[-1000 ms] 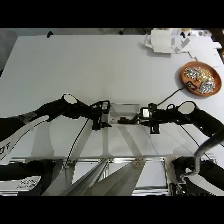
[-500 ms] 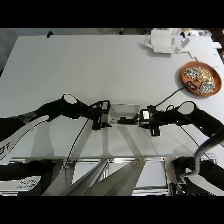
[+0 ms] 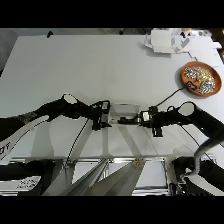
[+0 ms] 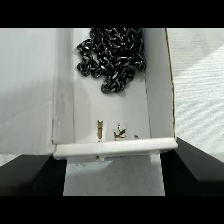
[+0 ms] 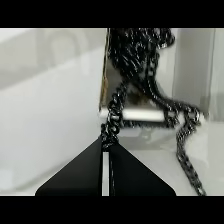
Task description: Fold the box and place the chain.
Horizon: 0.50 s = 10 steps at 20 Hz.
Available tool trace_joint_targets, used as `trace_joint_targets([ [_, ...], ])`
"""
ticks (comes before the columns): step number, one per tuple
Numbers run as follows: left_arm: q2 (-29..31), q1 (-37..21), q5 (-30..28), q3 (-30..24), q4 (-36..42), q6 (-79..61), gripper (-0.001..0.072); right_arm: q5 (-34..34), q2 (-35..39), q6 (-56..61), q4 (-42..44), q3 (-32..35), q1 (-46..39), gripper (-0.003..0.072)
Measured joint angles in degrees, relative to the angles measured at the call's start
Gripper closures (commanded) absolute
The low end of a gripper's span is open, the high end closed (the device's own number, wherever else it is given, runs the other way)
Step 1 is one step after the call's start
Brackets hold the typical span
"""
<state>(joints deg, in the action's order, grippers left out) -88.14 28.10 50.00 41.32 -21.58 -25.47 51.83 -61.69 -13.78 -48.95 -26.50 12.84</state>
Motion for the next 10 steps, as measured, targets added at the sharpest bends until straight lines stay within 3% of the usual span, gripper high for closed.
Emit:
trace_joint_targets([
  [5, 0.0, 0.0, 0.0, 0.0, 0.0, 0.0, 0.0574, 0.9, 8.6, 12.5, -10.6, -3.8, 0.0, 0.0669],
  [10, 0.0, 0.0, 0.0, 0.0, 0.0, 0.0, 0.0574, 11.0, 13.4, 17.2, -3.9, -13.3, 0.5, 0.0668],
])
